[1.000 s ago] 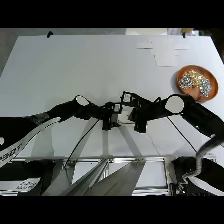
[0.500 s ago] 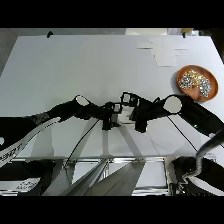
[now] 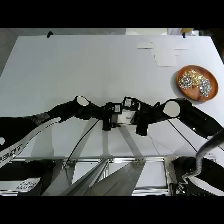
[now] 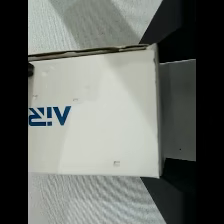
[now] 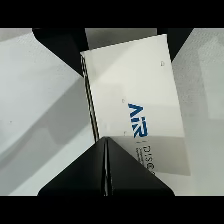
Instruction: Fold the box and place the chain.
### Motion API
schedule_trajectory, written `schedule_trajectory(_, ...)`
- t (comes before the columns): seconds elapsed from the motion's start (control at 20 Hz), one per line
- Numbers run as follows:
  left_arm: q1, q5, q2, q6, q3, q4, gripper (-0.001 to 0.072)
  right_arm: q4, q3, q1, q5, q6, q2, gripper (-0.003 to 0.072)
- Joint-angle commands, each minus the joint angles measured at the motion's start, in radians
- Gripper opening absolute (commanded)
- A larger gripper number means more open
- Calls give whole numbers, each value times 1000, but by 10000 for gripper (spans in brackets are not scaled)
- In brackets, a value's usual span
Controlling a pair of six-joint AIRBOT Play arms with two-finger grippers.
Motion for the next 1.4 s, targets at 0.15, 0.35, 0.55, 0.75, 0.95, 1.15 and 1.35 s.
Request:
schedule_trajectory(0.15,1,-2,0,-1,1,-2,170,-4,-10,1,-17,12,0,19)
schedule_trajectory(0.35,1,-2,0,-1,1,-2,170,-16,37,-67,16,98,96,19)
schedule_trajectory(0.55,1,-2,0,-1,1,-2,170,-209,105,-286,195,379,281,18)
schedule_trajectory(0.75,1,-2,0,-1,1,-2,170,-549,72,-518,368,723,310,18)
schedule_trajectory(0.95,1,-3,0,-1,1,-2,170,-561,-74,-626,292,801,286,18)
schedule_trajectory(1.15,1,-2,0,-1,1,-2,170,-563,-120,-626,309,801,284,19)
schedule_trajectory(1.35,1,-2,0,-1,1,-2,170,-561,-120,-626,336,801,284,20)
